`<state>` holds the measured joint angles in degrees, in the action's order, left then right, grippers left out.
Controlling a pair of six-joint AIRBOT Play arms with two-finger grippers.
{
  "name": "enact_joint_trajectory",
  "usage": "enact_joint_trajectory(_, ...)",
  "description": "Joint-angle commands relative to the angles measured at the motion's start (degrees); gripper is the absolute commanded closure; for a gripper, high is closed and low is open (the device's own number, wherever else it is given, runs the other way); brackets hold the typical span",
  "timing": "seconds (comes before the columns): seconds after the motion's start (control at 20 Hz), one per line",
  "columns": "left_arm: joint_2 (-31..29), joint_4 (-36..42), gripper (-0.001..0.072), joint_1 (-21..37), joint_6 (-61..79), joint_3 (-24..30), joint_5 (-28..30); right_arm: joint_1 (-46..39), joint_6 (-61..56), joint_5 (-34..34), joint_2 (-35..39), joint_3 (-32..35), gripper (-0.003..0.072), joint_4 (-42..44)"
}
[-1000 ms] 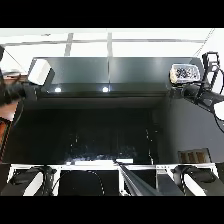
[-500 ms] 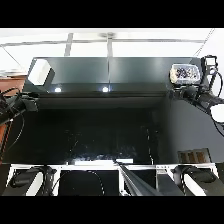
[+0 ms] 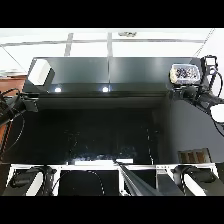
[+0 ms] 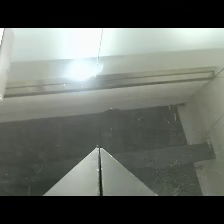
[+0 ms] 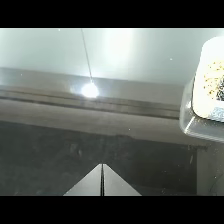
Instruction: Fold the box and place the chain.
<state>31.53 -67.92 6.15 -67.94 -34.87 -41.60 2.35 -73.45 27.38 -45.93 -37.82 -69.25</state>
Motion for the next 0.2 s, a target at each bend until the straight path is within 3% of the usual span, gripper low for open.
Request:
enact_joint_trajectory(0.0, -0.04, -0.02, 0.0682, 0.07, 0.00, 0.02, 0.02, 0.04, 0.00, 0.00, -0.04, 0.02, 0.0675, 0.00)
enact_joint_trajectory(0.15, -0.04, -0.02, 0.0682, 0.07, 0.00, 0.02, 0.02, 0.04, 0.00, 0.00, -0.04, 0.02, 0.0674, 0.00)
